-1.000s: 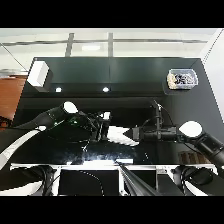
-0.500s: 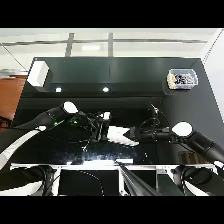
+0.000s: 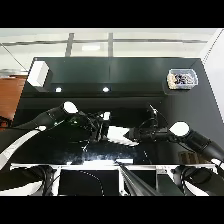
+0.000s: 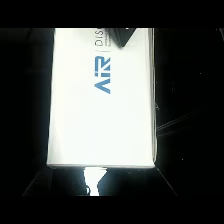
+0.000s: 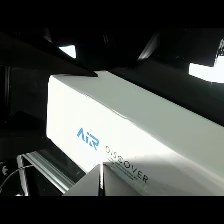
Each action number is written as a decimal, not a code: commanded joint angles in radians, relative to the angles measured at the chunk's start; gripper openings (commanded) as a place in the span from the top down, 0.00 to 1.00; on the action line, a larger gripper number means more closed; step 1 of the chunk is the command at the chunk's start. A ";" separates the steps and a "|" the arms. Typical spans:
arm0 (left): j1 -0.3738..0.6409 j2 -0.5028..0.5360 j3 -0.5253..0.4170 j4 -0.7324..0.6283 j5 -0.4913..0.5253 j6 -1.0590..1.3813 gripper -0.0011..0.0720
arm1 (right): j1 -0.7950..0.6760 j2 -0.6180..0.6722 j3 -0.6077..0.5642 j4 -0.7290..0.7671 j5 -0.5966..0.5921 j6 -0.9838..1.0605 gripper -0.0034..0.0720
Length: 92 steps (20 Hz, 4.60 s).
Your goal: Fold the box and place the chain.
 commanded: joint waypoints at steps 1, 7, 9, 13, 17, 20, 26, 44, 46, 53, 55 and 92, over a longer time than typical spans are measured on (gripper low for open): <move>0.000 0.000 0.001 0.000 0.000 -0.001 0.29 | 0.001 -0.003 -0.001 -0.021 -0.005 0.003 0.90; 0.000 0.000 0.001 0.000 0.000 -0.001 0.29 | 0.001 -0.003 0.000 -0.024 0.000 0.001 0.90; 0.001 0.000 0.001 -0.001 0.000 -0.002 0.29 | 0.001 0.002 0.005 -0.025 0.004 -0.018 0.90; 0.003 0.002 0.001 0.004 -0.011 -0.005 0.26 | -0.023 0.056 0.043 -0.039 0.072 -0.042 0.90; 0.010 0.055 0.000 0.096 -0.012 -0.093 0.00 | -0.122 0.158 0.088 -0.089 0.135 -0.041 0.90; 0.011 0.129 0.000 0.256 -0.019 -0.249 0.00 | -0.238 0.228 0.105 -0.107 0.159 -0.042 0.90; 0.028 0.256 0.001 0.285 -0.117 -0.498 0.00 | -0.432 0.271 0.111 -0.121 0.213 -0.060 0.90; -0.217 0.020 0.246 0.224 0.021 -0.476 0.01 | -0.529 0.270 0.111 -0.195 0.097 -0.109 0.90; -0.216 0.011 0.247 0.224 0.016 -0.466 0.01 | -0.604 0.270 0.111 -0.211 0.105 -0.101 0.90; -0.223 -0.014 0.248 0.224 0.021 -0.448 0.01 | -0.707 0.270 0.111 -0.212 0.130 -0.105 0.90; -0.224 -0.018 0.248 0.224 0.027 -0.447 0.01 | -0.707 0.270 0.111 -0.210 0.132 -0.116 0.90; -0.288 -0.076 0.272 0.352 0.026 -0.543 0.01 | -0.707 0.270 0.111 -0.211 0.125 -0.129 0.90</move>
